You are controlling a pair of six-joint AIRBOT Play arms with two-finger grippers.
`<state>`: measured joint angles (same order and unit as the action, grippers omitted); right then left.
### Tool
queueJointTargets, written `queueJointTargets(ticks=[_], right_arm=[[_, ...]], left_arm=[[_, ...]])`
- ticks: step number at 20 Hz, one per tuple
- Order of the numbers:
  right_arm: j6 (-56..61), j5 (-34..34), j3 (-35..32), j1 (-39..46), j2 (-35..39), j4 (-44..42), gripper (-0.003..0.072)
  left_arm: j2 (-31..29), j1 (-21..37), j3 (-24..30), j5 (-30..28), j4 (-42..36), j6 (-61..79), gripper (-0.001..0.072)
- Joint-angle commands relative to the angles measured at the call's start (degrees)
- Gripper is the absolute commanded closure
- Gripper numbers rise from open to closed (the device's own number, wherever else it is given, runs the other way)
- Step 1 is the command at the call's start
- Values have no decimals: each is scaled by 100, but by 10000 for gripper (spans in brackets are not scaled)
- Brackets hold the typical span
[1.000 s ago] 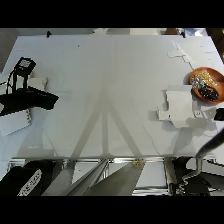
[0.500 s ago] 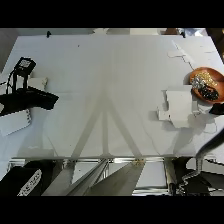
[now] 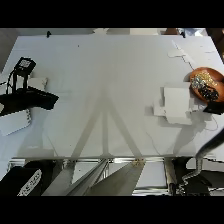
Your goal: Fold the box and place the chain.
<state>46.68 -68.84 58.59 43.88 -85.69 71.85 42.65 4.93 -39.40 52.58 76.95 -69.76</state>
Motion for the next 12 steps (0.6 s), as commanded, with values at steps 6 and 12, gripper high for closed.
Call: queueJointTargets(ticks=[6, 12], right_arm=[[-372, -1532, 11, -55, 369, -2109, 677], [-365, -1744, 9, -1495, 385, -2614, 678]], left_arm=[[2, -2, -2, 0, 2, 2, 187], [2, -4, -2, 0, 0, 2, 187]])
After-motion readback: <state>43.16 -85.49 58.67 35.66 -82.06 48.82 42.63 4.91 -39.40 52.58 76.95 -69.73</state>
